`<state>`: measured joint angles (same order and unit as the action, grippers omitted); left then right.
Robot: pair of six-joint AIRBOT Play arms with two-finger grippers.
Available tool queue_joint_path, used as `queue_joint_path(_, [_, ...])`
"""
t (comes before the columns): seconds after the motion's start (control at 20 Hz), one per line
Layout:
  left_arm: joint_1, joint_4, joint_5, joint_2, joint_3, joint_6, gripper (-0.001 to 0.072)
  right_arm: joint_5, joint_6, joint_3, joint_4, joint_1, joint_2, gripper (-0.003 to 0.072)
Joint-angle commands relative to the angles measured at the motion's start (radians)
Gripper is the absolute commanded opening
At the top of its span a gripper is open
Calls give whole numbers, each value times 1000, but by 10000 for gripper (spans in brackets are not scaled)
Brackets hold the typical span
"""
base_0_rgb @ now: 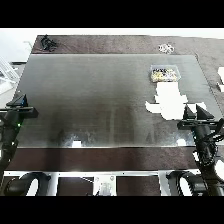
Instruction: Fold the box and place the chain.
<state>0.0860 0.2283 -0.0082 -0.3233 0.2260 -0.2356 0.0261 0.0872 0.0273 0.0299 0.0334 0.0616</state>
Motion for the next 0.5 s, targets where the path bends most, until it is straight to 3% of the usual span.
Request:
queue_joint_path(0.0, [0,0,0,1,0,0,19,0,0,0,0,-1,0,409])
queue_joint_path(0.3, [0,0,0,1,0,0,19,-3,-3,7,-1,-1,0,409])
queue_joint_path(0.4, [0,0,0,1,0,0,19,10,35,57,-76,1,1,362])
queue_joint_path(0.45, [0,0,0,1,0,0,19,75,33,103,-82,2,12,369])
